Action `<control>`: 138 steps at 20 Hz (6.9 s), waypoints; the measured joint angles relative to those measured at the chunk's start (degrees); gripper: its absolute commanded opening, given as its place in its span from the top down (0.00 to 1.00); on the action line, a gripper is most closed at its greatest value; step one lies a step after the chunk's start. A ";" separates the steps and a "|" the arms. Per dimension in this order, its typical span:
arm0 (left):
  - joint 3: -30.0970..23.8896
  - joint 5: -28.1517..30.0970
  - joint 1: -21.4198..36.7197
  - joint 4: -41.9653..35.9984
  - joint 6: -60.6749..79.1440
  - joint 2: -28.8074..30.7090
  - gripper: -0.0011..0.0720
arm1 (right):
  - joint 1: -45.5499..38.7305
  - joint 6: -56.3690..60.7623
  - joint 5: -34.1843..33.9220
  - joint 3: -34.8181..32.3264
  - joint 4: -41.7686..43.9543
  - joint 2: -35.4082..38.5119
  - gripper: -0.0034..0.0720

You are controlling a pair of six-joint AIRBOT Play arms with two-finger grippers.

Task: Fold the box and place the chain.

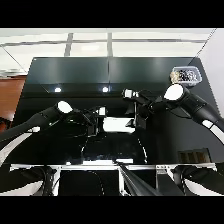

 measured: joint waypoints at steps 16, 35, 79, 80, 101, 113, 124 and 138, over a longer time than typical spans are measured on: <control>0.00 -0.02 0.00 0.00 0.00 0.00 0.44 | 2.56 -2.38 -1.33 0.00 -4.81 -0.26 0.33; 0.00 -0.11 -0.02 0.00 0.00 0.00 0.44 | 2.62 0.90 1.16 0.00 -4.94 -0.26 0.59; 0.00 0.00 -0.02 0.00 -0.02 0.00 0.44 | -6.73 36.09 -3.78 -16.94 27.54 1.16 0.92; 0.00 0.00 -0.02 -0.02 -0.02 0.00 0.44 | -6.54 36.52 -4.04 -16.98 27.06 0.72 0.92; 0.07 0.02 -0.02 -0.11 -0.07 -0.02 0.44 | -9.03 40.85 -1.38 -12.31 18.60 2.43 0.92; 3.98 1.14 0.04 -2.34 -6.03 0.09 0.01 | -26.25 40.92 9.75 -7.78 19.50 12.48 0.92; 15.19 -4.72 -3.72 -1.49 -13.55 -1.55 0.02 | -28.83 40.37 10.91 -7.69 19.30 12.94 0.92; 20.37 -6.23 -6.84 -1.27 -21.09 -10.03 0.02 | -43.08 38.84 8.72 -7.69 18.93 12.94 0.92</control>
